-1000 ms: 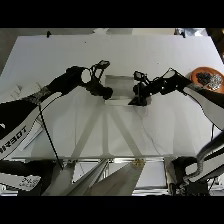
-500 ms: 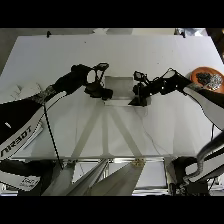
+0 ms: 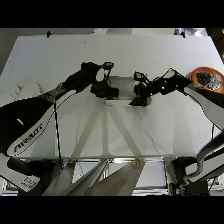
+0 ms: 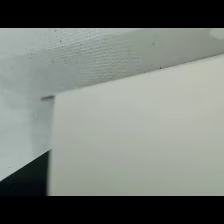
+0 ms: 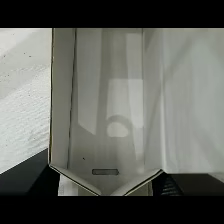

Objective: Fold the box and place the chain.

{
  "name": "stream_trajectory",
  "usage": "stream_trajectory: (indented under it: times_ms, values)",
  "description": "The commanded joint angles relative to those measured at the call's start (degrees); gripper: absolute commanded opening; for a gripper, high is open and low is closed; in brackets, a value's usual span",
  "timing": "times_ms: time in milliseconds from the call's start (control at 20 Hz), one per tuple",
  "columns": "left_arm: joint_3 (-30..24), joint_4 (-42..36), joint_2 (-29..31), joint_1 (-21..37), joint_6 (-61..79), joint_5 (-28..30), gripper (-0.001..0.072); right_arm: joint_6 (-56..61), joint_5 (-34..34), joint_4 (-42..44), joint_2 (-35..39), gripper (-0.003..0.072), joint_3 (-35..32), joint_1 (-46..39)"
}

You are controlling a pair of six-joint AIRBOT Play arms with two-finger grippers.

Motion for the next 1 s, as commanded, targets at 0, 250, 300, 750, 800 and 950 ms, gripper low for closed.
stream_trajectory:
  times_ms: [0, 250, 300, 750, 800, 950]
  values:
    - [0.76, 4.37, -0.92, -0.96, -5.03, -3.39, 0.039, 0.04, 0.02, 0.11, 0.0, 0.0375, 0.04, 0.02]
    - [3.19, 6.25, -1.07, -1.33, -8.85, -6.16, 0.0229, 0.04, 0.02, 0.11, 0.0, 0.0375, 0.04, 0.02]
    - [3.52, 6.27, -1.14, -1.57, -10.14, -5.68, 0.0229, 0.04, 0.02, 0.13, 0.0, 0.0375, 0.04, 0.02]
    - [4.09, 3.85, -3.56, -1.92, -15.26, -6.6, 0.0074, 0.04, 0.02, 0.11, 0.0, 0.0375, 0.04, 0.02]
    - [4.09, 3.85, -3.56, -1.92, -15.26, -6.64, 0.0012, 0.04, 0.02, 0.13, 0.0, 0.0375, 0.04, 0.02]
    - [4.09, 3.82, -3.56, -1.92, -15.26, -6.75, 0.0013, 0.04, 0.02, 0.13, 0.0, 0.0375, 0.04, 0.02]
